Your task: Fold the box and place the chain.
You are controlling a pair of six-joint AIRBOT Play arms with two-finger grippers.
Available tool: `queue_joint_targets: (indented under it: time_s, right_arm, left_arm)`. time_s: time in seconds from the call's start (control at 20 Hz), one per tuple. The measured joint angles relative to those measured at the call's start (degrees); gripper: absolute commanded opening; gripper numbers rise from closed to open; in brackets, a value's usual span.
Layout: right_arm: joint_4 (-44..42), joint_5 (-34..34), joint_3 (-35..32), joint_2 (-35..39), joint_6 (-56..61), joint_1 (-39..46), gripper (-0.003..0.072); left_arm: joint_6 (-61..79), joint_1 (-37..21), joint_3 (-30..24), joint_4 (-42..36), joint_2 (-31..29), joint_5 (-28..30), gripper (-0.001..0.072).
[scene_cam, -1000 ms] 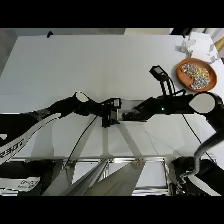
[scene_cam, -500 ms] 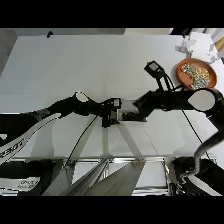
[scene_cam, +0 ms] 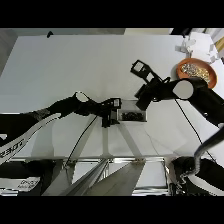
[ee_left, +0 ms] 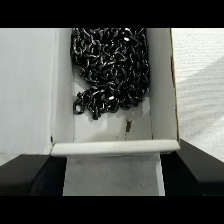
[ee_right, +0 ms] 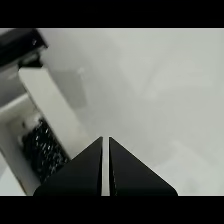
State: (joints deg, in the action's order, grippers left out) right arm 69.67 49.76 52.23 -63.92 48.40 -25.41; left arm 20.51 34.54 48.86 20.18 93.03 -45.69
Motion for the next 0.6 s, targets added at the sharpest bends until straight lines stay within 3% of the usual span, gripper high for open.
queue_joint_targets:
  time_s: [0.05, 0.15, 0.3, 0.6]
  right_arm:
    - [0.2, 1.6, 0.1, -0.5, -1.8, -0.5, 0.0058]
    - [0.3, 4.9, 0.2, -1.1, -4.9, -1.7, 0.0177]
    - [0.4, 11.3, 0.1, -1.6, -8.3, -3.8, 0.028]
    - [-0.2, 14.2, 0.0, -1.5, -11.2, -5.6, 0.0299]
  left_arm:
    - [0.0, 0.0, 0.0, 0.0, 0.0, 0.0, 0.0133]
    - [0.0, 0.0, 0.0, 0.0, 0.0, 0.0, 0.0133]
    - [0.1, 0.0, 0.0, 0.0, 0.0, 0.0, 0.0133]
    - [0.0, 0.0, 0.0, 0.0, 0.0, 0.0, 0.0133]
